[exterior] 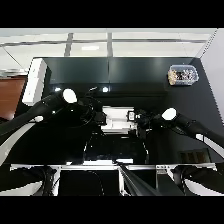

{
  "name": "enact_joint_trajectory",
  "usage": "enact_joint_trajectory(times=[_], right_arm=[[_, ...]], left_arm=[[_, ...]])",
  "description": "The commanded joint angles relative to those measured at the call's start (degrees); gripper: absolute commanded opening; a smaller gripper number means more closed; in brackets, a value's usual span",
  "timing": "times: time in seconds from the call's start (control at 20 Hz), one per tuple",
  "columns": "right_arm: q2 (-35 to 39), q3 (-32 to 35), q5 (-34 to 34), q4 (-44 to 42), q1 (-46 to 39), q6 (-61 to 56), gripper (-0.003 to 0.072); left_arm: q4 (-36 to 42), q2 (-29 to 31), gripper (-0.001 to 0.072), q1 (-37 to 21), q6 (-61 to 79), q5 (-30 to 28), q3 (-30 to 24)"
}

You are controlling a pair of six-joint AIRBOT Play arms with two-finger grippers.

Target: Fold the box and place the chain.

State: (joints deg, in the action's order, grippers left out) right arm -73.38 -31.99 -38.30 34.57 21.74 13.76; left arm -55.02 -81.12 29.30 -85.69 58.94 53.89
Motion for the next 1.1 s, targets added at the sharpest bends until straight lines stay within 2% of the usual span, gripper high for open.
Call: enact_joint_trajectory(times=[0.0,0.2,0.45,0.65,1.05], right_arm=[[-0.02,0.00,-0.02,-0.02,0.04,-0.02,0.0076],[-0.02,-0.02,-0.02,-0.02,0.04,-0.02,0.0077],[-0.02,0.00,-0.02,-0.02,0.04,-0.02,0.0076],[-0.02,-0.02,-0.02,-0.02,0.04,-0.02,0.0077],[-0.02,-0.02,-0.02,-0.02,0.04,-0.02,0.0077]], left_arm=[[-7.19,-0.11,0.0395,3.26,-10.10,-3.02,0.52],[-14.34,-1.31,0.0395,6.60,-19.10,-2.47,2.08],[-25.14,-6.16,0.0395,12.48,-31.58,3.39,9.99],[-27.17,-9.01,0.0395,15.50,-39.21,4.52,12.79],[-27.08,-9.49,0.0395,16.00,-39.47,5.25,13.00]])
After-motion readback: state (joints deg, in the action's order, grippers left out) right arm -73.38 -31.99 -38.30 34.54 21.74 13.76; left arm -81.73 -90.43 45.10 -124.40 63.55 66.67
